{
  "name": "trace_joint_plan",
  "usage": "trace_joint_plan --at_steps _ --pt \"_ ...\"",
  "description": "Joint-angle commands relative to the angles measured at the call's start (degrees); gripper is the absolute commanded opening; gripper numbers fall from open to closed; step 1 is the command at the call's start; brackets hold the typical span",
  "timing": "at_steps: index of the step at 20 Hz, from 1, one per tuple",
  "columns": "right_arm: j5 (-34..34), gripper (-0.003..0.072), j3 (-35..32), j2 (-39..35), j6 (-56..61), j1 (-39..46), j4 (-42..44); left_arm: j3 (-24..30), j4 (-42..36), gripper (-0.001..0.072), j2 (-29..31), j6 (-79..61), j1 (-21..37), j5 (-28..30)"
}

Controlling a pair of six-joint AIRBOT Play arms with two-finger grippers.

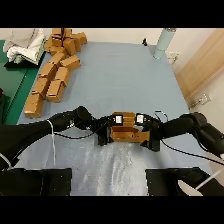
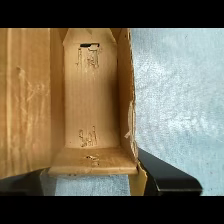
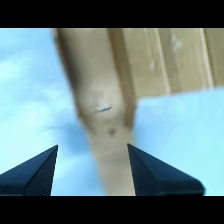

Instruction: Fold the box.

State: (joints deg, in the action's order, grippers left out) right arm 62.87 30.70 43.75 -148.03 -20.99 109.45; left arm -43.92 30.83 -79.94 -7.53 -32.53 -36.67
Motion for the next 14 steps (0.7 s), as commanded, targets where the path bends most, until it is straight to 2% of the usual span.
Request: trace_joint_plan --at_steps 1,3,5,10,13,14 --pt "10.54 0.0667 0.04 -7.15 17.09 -0.07 6.32 -0.07 -0.02 0.0513 -0.02 0.04 0.00 0.09" --pt "11.15 0.0668 0.04 -9.66 29.18 -0.07 15.08 -0.04 -0.02 0.0513 -0.02 0.04 0.00 0.09" --pt "10.95 0.0668 0.04 -11.28 41.53 -0.20 19.85 -0.07 -0.02 0.0513 -0.02 0.04 0.00 0.09" --pt "8.41 0.0667 0.04 -11.78 59.82 -0.17 19.85 -0.07 -0.02 0.0513 -0.02 0.04 0.00 0.09" --pt "6.62 0.0667 0.04 -11.72 66.01 -0.17 20.04 -0.07 -0.02 0.0513 0.00 0.04 0.00 0.09" --pt "5.46 0.0620 0.04 -11.65 66.64 -0.17 20.11 -0.07 -0.02 0.0513 0.00 0.04 0.00 0.09"
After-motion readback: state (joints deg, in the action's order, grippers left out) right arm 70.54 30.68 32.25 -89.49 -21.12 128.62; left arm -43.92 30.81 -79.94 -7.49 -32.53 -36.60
